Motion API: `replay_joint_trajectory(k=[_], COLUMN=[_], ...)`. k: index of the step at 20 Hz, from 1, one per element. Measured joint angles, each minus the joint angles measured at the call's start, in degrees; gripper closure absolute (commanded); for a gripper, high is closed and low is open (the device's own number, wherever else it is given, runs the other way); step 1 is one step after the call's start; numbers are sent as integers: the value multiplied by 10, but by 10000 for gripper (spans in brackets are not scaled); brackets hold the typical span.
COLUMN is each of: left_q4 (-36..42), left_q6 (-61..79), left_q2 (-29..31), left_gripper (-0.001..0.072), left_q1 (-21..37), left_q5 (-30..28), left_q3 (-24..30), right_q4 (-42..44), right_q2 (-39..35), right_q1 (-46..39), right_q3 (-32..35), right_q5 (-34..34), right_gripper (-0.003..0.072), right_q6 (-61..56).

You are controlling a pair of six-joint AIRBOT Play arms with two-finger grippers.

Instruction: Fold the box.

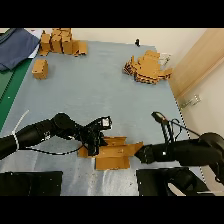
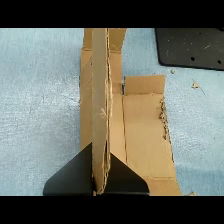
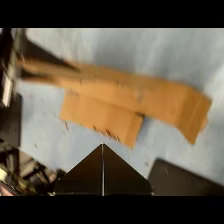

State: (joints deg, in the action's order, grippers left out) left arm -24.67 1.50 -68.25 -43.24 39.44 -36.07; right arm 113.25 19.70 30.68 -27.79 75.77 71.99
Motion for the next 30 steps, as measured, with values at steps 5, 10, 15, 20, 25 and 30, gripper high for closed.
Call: replay_joint_trajectory(k=[5,10,15,20,25,30], left_q4=[0,0,0,0,0,0], left_q6=[0,0,0,0,0,0], left_q2=[0,0,0,0,0,0], left_gripper=[695,695,695,695,695,695], left_q1=[0,0,0,0,0,0], left_q5=[0,0,0,0,0,0], left_q3=[0,0,0,0,0,0], right_q4=[-170,-303,-400,-470,-551,-639], right_q2=[2,24,78,171,234,248], right_q1=[190,426,579,616,624,624], right_q3=[24,45,84,97,97,92], right_q5=[-41,-114,-151,-171,-186,-172], right_gripper=[687,684,74,79,80,104], right_q6=[-21,-73,-104,-112,-145,-222])
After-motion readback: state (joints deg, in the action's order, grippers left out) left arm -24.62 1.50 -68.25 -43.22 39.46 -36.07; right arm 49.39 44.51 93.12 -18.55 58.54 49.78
